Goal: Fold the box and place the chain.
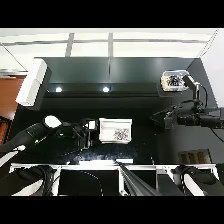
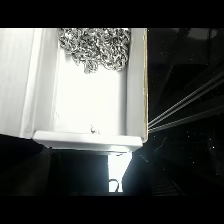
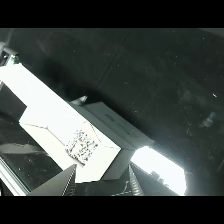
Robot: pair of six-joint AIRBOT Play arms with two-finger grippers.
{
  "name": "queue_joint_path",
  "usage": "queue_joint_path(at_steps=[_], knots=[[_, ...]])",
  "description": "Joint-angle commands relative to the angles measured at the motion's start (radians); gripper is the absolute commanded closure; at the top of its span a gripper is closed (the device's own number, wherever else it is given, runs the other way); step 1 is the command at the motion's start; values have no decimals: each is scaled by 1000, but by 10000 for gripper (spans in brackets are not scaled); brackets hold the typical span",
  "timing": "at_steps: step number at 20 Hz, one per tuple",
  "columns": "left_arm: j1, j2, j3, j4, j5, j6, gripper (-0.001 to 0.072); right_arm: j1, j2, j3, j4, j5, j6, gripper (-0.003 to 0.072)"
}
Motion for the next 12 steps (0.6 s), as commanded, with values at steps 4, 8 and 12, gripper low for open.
queue_joint_path(at_steps=[4,8,12], knots=[[-8,-23,22,-23,7,3,0,2,0,0,-13,0,0,309],[-13,-49,48,-15,3,-5,0,2,0,-1,-16,1,0,309],[-13,-70,71,-8,3,-5,0,2,0,0,-16,1,0,308]])
